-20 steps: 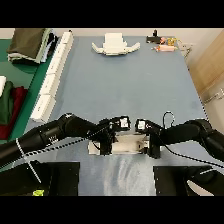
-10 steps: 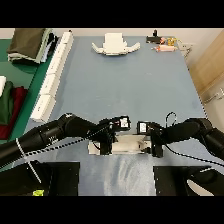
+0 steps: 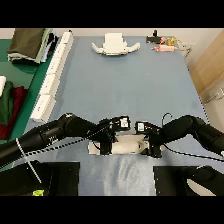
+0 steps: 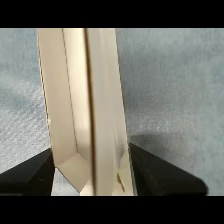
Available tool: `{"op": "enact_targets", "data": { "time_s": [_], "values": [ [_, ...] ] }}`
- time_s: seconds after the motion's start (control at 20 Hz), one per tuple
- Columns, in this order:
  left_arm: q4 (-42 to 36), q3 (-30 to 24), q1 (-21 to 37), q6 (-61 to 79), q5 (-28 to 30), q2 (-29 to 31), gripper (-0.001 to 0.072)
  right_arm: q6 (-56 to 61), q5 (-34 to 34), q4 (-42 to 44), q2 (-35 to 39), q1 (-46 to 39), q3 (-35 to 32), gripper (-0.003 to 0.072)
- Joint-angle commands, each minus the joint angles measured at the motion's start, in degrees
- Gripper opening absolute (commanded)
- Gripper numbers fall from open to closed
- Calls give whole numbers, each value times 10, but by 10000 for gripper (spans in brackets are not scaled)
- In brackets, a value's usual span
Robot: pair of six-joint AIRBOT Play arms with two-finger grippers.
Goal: Fold the box.
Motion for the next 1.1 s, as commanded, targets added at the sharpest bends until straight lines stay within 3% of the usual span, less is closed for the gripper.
{"op": "enact_targets", "data": {
  "time_s": [0.0, 0.55, 0.65, 1.05],
  "values": [
    [0, 0, 0, 0, 0, 0, 15, -38, -7, 33, -22, -30, -4, 701],
    [0, 0, 0, 0, 0, 0, 15, -38, 24, 38, -35, -27, -16, 701],
    [0, 0, 0, 0, 0, 0, 15, -38, 20, 31, -32, -7, -16, 634],
    [0, 0, 0, 0, 0, 0, 15, -38, 56, 14, -37, 11, -26, 645]
  ]
}}
